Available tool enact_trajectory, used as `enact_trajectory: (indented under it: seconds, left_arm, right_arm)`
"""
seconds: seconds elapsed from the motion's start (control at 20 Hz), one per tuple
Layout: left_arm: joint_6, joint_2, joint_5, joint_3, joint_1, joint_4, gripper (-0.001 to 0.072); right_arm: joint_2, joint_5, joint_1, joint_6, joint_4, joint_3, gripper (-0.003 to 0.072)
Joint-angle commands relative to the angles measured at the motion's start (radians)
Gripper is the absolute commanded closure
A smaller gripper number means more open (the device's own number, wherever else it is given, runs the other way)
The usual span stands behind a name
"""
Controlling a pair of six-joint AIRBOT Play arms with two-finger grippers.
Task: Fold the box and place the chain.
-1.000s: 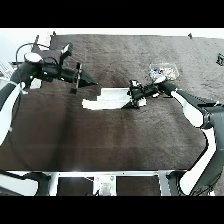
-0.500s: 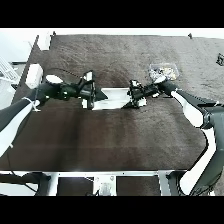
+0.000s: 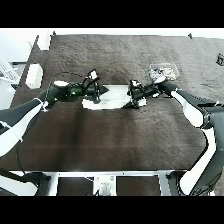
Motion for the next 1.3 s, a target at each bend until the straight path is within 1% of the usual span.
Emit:
enact_trajectory:
  seconds: [0.0, 0.1, 0.2, 0.45, 0.7, 0.8, 0.95, 1.25]
  left_arm:
    - [0.035, -0.045, 0.093, 0.073, -0.001, -0.053, 0.0689]
    - [0.021, -0.076, 0.095, 0.121, -0.001, -0.053, 0.0689]
    - [0.000, -0.098, 0.103, 0.142, -0.001, -0.051, 0.0689]
    - [-0.054, -0.139, 0.085, 0.140, -0.001, -0.024, 0.0689]
    - [-0.098, -0.142, 0.025, 0.140, -0.001, 0.030, 0.0689]
    - [-0.137, -0.142, 0.025, 0.140, -0.001, 0.076, 0.0689]
    - [-0.159, -0.144, 0.026, 0.140, -0.003, 0.078, 0.0690]
    - [-0.201, -0.152, 0.024, 0.140, -0.003, 0.144, 0.0691]
  right_arm:
    - [0.000, 0.000, 0.001, -0.001, 0.000, 0.000, 0.0094]
    - [0.000, 0.000, 0.001, -0.001, 0.000, 0.000, 0.0094]
    - [0.000, 0.000, 0.001, 0.000, 0.000, 0.000, 0.0094]
    - [0.000, 0.000, 0.001, -0.001, 0.000, 0.000, 0.0094]
    - [0.000, 0.000, 0.001, 0.000, 0.000, 0.000, 0.0094]
    - [0.000, 0.000, 0.001, -0.001, 0.000, 0.000, 0.0094]
    - [0.000, 0.000, 0.001, -0.001, 0.000, 0.000, 0.0094]
    - [0.000, 0.000, 0.001, -0.001, 0.000, 0.000, 0.0094]
